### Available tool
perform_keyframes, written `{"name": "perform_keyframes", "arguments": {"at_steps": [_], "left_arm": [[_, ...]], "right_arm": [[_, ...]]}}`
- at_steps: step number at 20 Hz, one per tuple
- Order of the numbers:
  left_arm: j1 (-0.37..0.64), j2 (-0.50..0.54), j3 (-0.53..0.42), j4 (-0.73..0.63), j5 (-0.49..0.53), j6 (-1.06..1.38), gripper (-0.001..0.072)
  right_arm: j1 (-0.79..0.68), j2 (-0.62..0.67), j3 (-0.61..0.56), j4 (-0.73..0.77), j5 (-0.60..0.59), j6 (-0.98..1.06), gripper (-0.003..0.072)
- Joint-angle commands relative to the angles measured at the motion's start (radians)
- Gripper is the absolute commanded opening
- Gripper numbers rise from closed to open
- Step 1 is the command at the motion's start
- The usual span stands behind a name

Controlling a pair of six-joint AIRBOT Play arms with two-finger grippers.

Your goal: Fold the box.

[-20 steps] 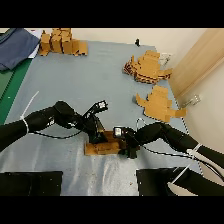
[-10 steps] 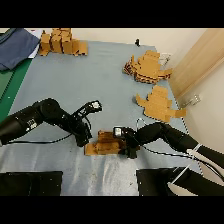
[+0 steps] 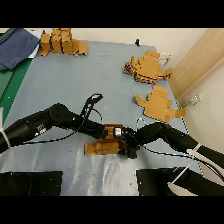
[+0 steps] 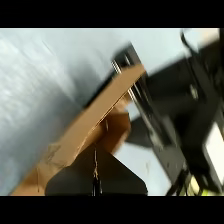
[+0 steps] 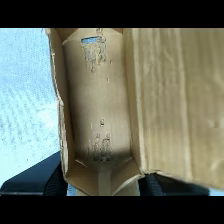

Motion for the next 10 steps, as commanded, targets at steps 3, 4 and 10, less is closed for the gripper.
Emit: {"name": "perform_keyframes", "arguments": {"at_steps": [3,4,10], "left_arm": [[0.023,-0.163,0.002,-0.039,0.158,-0.067,0.0011],[0.022,-0.187,0.005,-0.039,0.136,-0.069,0.0011],[0.029,-0.217,0.051,0.002,0.029,-0.067,0.0011]], "right_arm": [[0.001,0.0,0.0,0.0,0.0,0.0,0.0512],[0.001,0.0,0.0,0.0,0.0,0.0,0.0512],[0.001,0.0,0.0,0.0,0.0,0.0,0.0512]]}}
